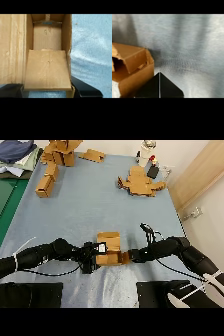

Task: Fold the box.

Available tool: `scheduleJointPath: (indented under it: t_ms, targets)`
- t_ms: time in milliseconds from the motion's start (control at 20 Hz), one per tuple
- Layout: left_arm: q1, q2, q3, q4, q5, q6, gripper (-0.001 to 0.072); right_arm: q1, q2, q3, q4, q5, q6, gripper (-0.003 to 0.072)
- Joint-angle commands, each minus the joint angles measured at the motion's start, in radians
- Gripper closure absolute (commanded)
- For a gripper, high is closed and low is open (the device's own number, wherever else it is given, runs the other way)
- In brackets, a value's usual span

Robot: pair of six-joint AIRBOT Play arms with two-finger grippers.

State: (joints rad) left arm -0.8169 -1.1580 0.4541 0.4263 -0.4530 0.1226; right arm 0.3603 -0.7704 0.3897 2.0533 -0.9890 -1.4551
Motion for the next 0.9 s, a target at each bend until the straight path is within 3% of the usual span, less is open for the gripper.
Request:
scheduleJointPath:
  t_ms: [0,300,350,400,550,650,850]
  targets:
    - [0.0,0.0,0.0,0.0,0.0,0.0,0.0183,0.009,0.058,0.0,0.031,0.001,0.011,0.0686]
    - [0.0,0.0,0.0,0.0,0.0,0.0,0.0183,0.009,0.067,0.066,0.076,-0.019,0.011,0.0656]
    - [0.0,0.0,0.0,0.0,0.0,0.0,0.0183,0.009,0.066,0.086,0.076,-0.02,0.011,0.0501]
    - [0.0,0.0,0.0,0.0,0.0,0.0,0.0183,0.009,0.065,0.103,0.077,-0.022,0.012,0.0409]
    - [0.0,0.0,0.0,0.0,0.0,0.0,0.0183,0.009,0.06,0.115,0.092,-0.03,0.017,0.0403]
    - [0.0,0.0,0.0,0.0,0.0,0.0,0.0183,0.01,0.032,0.115,0.108,-0.061,0.017,0.0325]
    - [0.0,0.0,0.0,0.0,0.0,0.0,0.0183,0.075,-0.074,0.116,0.09,-0.057,0.011,0.0324]
